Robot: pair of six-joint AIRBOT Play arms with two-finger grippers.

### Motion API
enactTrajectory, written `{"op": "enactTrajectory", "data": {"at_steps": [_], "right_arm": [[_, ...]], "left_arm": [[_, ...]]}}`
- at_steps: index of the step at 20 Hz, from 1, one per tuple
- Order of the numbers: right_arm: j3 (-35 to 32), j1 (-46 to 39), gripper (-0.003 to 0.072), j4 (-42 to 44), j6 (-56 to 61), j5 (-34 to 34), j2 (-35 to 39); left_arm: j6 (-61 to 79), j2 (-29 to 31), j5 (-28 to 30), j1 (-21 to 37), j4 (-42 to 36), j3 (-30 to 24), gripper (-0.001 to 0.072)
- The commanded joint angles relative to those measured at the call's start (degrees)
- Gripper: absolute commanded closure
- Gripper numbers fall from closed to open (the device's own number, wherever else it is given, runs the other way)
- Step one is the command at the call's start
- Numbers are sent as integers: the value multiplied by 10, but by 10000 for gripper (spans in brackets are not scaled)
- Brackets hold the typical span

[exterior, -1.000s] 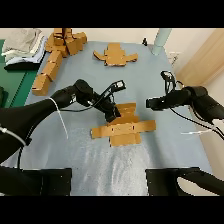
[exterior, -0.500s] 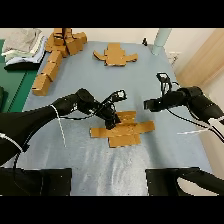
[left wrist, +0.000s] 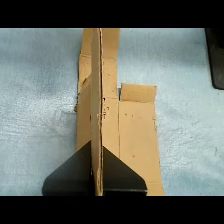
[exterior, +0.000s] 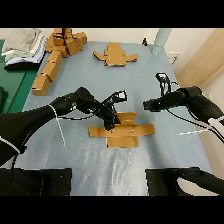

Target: Fold the box.

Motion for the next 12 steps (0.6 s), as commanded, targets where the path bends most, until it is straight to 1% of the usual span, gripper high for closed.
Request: {"op": "enactTrajectory", "data": {"at_steps": [1,12], "right_arm": [[0,0,682,0,0,0,0],[0,0,682,-10,0,-5,0]], "left_arm": [[4,-13,-8,0,-3,0,700],[6,-17,2,0,-3,0,698]]}}
